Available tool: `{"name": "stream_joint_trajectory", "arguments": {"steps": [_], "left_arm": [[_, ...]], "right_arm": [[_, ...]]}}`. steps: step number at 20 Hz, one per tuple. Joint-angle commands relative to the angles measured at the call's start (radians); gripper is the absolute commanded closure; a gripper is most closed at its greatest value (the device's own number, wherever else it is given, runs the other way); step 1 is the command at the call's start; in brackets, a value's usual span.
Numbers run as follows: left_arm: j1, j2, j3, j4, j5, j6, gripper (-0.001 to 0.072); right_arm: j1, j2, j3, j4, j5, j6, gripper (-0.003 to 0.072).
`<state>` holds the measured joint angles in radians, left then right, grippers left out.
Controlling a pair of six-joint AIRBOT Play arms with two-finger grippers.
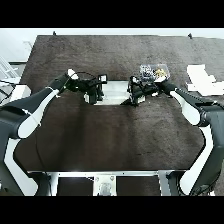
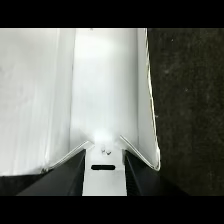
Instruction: Fold the box and place the chain.
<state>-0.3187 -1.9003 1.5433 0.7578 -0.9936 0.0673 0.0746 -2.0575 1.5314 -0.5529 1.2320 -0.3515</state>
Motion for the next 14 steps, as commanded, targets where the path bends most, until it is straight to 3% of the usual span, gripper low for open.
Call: {"name": "stream_joint_trajectory", "arguments": {"steps": [1,4,5,14], "left_arm": [[0.0,-0.001,0.0,-0.046,-0.022,0.021,0.0423],[0.0,-0.001,0.0,-0.057,-0.031,0.043,0.0432],[-0.001,-0.001,0.0,-0.061,-0.032,0.043,0.0534],[0.0,-0.001,0.0,-0.057,-0.029,0.047,0.0519]], "right_arm": [[0.001,0.0,0.0,0.002,0.0,0.002,0.0247],[0.001,0.0,0.0,0.002,0.0,0.002,0.0247],[0.001,0.0,0.0,0.002,0.0,0.002,0.0247],[0.001,0.0,0.0,0.002,0.0,0.002,0.0247]]}}
